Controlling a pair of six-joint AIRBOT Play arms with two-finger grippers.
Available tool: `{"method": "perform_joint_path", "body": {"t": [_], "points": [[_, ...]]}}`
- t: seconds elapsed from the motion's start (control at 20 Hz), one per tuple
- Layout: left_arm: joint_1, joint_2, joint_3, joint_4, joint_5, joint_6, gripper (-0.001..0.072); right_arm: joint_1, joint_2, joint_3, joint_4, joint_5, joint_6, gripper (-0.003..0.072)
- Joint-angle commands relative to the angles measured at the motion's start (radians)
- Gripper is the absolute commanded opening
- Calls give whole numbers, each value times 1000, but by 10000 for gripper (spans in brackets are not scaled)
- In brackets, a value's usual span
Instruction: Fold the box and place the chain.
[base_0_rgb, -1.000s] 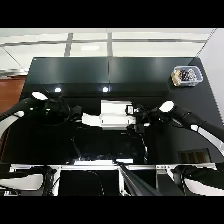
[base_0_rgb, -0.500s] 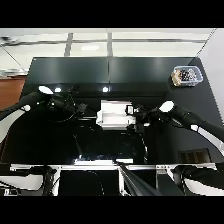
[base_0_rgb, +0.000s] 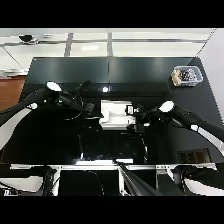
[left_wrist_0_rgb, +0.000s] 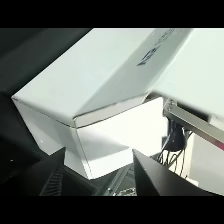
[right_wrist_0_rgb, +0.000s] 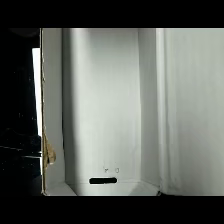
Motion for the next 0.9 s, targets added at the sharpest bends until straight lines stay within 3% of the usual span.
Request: {"method": "perform_joint_path", "body": {"t": [0.0, 0.25, 0.35, 0.65, 0.85], "points": [[-38, 0, 48, 107, 29, -142, 482, 0, 0, 0, 0, 0, 0, 430], [-109, 0, 106, 247, 78, -294, 481, 0, 0, 0, 0, 0, 0, 430], [-146, 0, 127, 315, 106, -362, 401, 0, 0, 0, 0, 0, 0, 430], [-262, 0, 175, 575, 166, -616, 399, 0, 0, 0, 0, 0, 0, 430], [-336, 0, 178, 654, 220, -738, 399, 0, 0, 0, 0, 0, 0, 430]]}}
